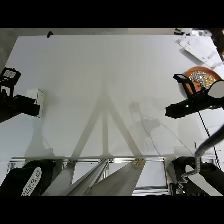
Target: Fold the box and place the chain.
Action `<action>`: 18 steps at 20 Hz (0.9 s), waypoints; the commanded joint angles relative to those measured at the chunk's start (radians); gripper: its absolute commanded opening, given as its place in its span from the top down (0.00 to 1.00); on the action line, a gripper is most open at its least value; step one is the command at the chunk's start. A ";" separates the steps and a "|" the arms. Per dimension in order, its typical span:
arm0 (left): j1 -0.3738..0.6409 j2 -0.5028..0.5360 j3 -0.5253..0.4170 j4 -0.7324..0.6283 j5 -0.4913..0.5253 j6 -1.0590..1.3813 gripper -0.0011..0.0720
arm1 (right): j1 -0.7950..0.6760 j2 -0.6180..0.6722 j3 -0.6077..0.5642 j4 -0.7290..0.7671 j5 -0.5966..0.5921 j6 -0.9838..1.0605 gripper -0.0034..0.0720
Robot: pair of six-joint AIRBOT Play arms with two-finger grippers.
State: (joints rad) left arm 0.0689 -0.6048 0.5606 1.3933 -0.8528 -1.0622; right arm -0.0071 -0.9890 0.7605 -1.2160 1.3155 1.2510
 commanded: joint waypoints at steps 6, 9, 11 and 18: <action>-0.424 -0.163 0.001 -0.229 0.175 -0.120 0.99 | 0.000 0.000 0.000 0.055 0.002 0.001 0.95; -0.545 -0.278 0.001 -0.229 0.237 -0.154 0.99 | 0.000 0.000 0.000 0.055 0.004 0.001 0.95; -0.598 -0.348 0.001 -0.229 0.243 -0.154 0.99 | 0.000 0.000 0.000 0.055 0.004 0.002 0.95; -0.629 -0.425 0.001 -0.229 0.208 -0.154 0.96 | 0.000 0.000 0.000 0.054 0.004 0.001 0.95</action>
State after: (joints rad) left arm -0.5457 -1.0073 0.5610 1.1656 -0.6342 -1.2125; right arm -0.0071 -0.9890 0.7605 -1.1622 1.3186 1.2522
